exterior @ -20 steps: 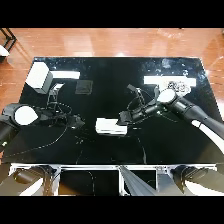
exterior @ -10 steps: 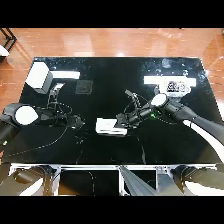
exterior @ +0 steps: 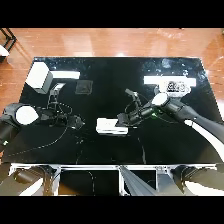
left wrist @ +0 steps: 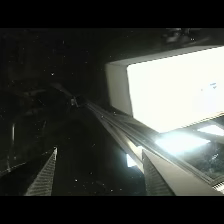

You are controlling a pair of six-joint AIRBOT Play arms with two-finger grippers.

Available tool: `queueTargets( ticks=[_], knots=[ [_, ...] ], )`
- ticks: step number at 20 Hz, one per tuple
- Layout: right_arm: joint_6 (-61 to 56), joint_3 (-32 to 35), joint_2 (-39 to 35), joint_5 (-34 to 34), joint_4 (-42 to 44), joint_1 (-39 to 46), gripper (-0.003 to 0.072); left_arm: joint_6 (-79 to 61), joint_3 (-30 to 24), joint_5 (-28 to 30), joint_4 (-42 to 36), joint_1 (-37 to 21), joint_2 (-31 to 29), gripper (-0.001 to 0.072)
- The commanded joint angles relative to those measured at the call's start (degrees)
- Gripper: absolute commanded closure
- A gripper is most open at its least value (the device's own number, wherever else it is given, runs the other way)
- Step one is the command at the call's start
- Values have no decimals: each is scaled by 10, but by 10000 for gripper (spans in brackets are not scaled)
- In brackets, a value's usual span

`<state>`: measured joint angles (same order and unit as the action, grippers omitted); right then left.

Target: Fold the box and place the chain.

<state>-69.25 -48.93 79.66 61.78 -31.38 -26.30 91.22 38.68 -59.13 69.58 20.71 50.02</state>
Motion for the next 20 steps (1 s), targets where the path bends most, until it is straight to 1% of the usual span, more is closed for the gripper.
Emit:
queueTargets(
  ticks=[1, 4, 6, 8, 10, 11, 12, 13, 15, 17, 19, 20],
  knots=[
    [31, -11, -58, 63, 51, 29, 666, -26, 1, 2, 0, 0, 1, 78],
    [61, -11, -144, 107, 28, 97, 666, -93, 10, 0, 0, 0, 14, 78],
    [61, -11, -183, 114, -28, 149, 666, -203, 36, -3, -25, 0, 43, 79],
    [59, -11, -198, 113, -92, 189, 666, -374, 71, -1, -108, 0, 87, 79],
    [58, -10, -198, 111, -120, 210, 666, -601, 98, 8, -209, 15, 130, 76],
    [57, -10, -198, 111, -131, 214, 667, -697, 105, 12, -238, 28, 145, 76],
    [55, -10, -198, 111, -142, 213, 666, -767, 108, 20, -245, 44, 158, 75],
    [53, -10, -198, 111, -150, 213, 667, -807, 108, 38, -238, 62, 172, 76],
    [52, -10, -198, 109, -159, 213, 667, -840, 108, 50, -236, 86, 201, 76],
    [52, -10, -198, 97, -163, 213, 666, -848, 108, 61, -236, 103, 223, 75],
    [52, -9, -198, 86, -163, 213, 666, -846, 108, 80, -236, 111, 231, 72],
    [52, -9, -198, 82, -163, 213, 667, -846, 108, 80, -236, 114, 235, 73]
  ],
)
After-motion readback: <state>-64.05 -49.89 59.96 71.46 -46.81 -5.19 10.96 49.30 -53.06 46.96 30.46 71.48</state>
